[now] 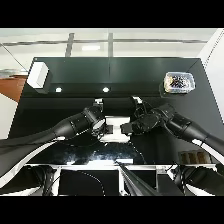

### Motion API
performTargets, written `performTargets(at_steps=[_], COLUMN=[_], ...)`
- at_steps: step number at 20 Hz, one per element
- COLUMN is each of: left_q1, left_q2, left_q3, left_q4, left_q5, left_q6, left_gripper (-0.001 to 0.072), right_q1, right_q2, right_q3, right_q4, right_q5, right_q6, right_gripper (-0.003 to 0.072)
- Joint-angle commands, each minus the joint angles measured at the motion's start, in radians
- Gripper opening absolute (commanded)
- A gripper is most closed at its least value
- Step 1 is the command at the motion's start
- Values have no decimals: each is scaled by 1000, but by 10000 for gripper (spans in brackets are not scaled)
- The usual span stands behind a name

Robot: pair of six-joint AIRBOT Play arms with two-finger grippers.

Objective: Fold the box and place the chain.

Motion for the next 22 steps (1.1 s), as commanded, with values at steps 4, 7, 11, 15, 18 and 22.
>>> performTargets(at_steps=[4,7,11,15,18,22], left_q1=[0,0,0,0,0,0], left_q2=[-1,-1,-1,-1,-1,-1], left_q3=[0,0,0,0,0,0], left_q4=[3,3,2,2,2,2], left_q5=[-4,-3,-5,-6,-6,-6], left_q6=[0,0,0,0,0,0], left_gripper=[28,28,28,29,28,29], right_q1=[90,94,94,94,94,94], right_q2=[-45,-72,-101,-104,-109,-121], right_q3=[57,57,72,89,91,91], right_q4=[-130,-139,-175,-188,-215,-214], right_q5=[-63,-67,-75,-73,-74,-70], right_q6=[198,222,237,248,281,298], right_gripper=[300,300,299,299,299,298])
